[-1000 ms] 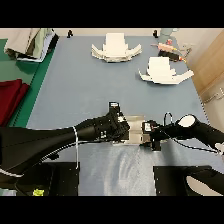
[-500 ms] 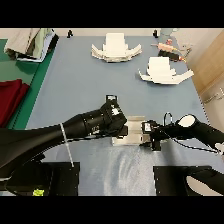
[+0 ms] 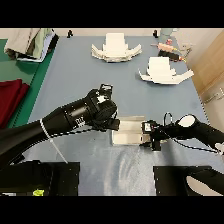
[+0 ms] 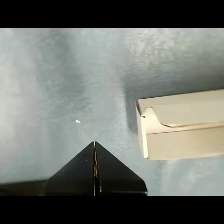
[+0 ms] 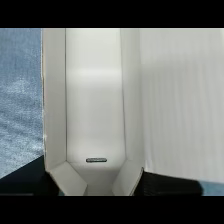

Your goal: Fold the box.

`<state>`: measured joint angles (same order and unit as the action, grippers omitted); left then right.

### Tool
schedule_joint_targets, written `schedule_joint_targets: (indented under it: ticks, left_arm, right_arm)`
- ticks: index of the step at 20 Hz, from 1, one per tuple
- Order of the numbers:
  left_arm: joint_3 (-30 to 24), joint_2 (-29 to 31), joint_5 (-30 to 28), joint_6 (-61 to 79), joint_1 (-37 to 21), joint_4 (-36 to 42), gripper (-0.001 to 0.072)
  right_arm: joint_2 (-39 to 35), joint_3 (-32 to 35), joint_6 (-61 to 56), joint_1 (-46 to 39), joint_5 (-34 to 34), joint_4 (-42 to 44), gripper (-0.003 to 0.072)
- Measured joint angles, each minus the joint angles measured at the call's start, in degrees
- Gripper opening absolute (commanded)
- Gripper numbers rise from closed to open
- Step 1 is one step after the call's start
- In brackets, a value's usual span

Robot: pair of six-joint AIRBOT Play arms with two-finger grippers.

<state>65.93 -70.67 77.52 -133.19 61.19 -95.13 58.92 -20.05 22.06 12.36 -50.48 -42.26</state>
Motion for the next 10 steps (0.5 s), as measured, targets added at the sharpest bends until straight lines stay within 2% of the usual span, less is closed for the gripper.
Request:
schedule_joint_targets:
  ticks: [2, 4, 7, 8, 9, 10]
  left_arm:
    - [-0.59, 0.70, -2.14, 8.98, -1.99, 0.70, 0.0014]
    - [-3.41, 2.54, -5.53, 21.35, -5.75, 3.78, 0.0013]
    - [-11.87, 7.63, -13.77, 45.92, -11.50, 11.91, 0.0017]
    - [-14.97, 9.46, -16.57, 53.79, -12.72, 14.93, 0.0072]
    - [-18.29, 11.37, -19.30, 61.96, -13.90, 17.97, 0.0501]
    - [-21.27, 12.98, -21.75, 68.98, -14.75, 20.31, 0.0697]
  right_arm:
    - [0.00, 0.00, 0.00, 0.00, 0.00, 0.00, 0.0536]
    - [0.00, 0.00, 0.00, 0.00, 0.00, 0.00, 0.0536]
    - [0.00, 0.00, 0.00, 0.00, 0.00, 0.00, 0.0536]
    - [0.00, 0.00, 0.00, 0.00, 0.00, 0.00, 0.0536]
    - [0.00, 0.00, 0.00, 0.00, 0.00, 0.00, 0.0536]
    - [0.00, 0.00, 0.00, 0.00, 0.00, 0.00, 0.0536]
